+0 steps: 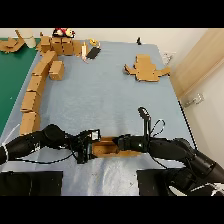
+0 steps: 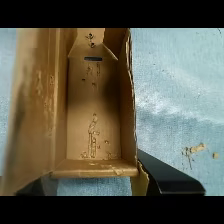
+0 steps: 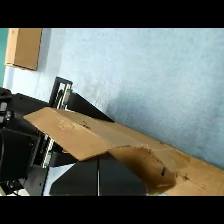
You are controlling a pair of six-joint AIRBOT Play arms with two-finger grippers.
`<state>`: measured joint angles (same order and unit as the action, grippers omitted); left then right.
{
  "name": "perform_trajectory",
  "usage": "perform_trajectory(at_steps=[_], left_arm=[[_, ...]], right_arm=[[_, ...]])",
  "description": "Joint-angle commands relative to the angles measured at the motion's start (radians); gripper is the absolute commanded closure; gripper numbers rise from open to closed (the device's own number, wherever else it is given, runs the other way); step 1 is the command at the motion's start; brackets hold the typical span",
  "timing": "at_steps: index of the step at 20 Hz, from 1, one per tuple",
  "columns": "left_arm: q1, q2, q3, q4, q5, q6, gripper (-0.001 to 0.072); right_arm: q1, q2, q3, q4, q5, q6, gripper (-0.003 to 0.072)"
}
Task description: Fold the box.
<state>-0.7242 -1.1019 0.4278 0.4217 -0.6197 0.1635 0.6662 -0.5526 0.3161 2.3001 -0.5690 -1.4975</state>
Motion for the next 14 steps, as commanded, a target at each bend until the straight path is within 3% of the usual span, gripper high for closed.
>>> perform_trajectory(at_steps=[1,7,14], left_arm=[[0.001,0.000,-0.003,0.011,-0.001,0.013,0.0245],[-0.034,0.000,-0.003,0.013,0.000,0.039,0.0245],[-0.055,-0.001,-0.003,0.013,0.018,0.039,0.0245]], right_arm=[[0.008,-0.003,0.000,0.000,0.040,-0.003,0.0681],[0.008,-0.013,0.000,-0.008,0.094,-0.003,0.0680],[0.009,-0.156,0.000,-0.008,0.114,-0.003,0.0680]])
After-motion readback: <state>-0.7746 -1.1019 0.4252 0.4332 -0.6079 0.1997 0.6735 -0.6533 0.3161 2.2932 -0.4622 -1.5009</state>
